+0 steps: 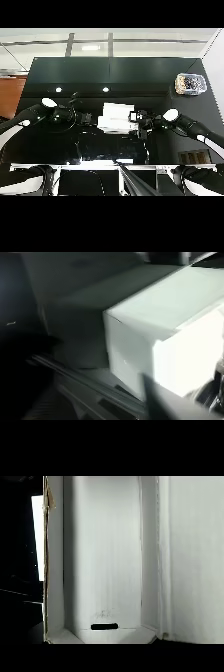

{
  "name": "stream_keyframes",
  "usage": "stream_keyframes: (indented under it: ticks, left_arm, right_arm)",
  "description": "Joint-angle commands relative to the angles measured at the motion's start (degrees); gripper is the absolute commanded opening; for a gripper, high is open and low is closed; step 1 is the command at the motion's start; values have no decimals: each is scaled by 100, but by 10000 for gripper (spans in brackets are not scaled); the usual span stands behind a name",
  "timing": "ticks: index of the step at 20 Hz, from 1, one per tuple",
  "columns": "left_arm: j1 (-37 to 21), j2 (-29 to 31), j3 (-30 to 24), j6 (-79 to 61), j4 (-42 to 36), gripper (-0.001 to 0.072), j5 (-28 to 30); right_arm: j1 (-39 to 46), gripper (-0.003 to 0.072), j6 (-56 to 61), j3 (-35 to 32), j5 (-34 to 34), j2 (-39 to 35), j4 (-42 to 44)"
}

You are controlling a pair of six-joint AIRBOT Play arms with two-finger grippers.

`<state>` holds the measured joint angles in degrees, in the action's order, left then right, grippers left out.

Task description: Fold the box and place the chain.

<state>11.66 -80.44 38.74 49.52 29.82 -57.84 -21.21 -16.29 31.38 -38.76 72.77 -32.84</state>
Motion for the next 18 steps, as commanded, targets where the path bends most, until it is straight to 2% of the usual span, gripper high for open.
stream_keyframes:
  ticks: [1,4,10,15,16,17,18]
  left_arm:
    - [9,-13,306,-151,-4,696,-275]
    - [96,-13,525,-120,-28,692,-345]
    - [675,-13,807,96,262,672,-389]
    - [745,-13,929,345,299,671,-398]
    - [752,-13,931,352,299,633,-398]
    - [752,-13,931,389,302,532,-398]
    - [752,-13,931,527,310,527,-391]
  right_arm:
    - [2,130,2,0,2,2,2]
    - [2,130,0,0,2,2,2]
    - [2,130,0,0,0,2,2]
    - [2,130,0,0,2,2,2]
    - [2,130,0,0,0,2,2]
    - [2,130,0,0,2,2,4]
    - [2,130,2,0,0,2,2]
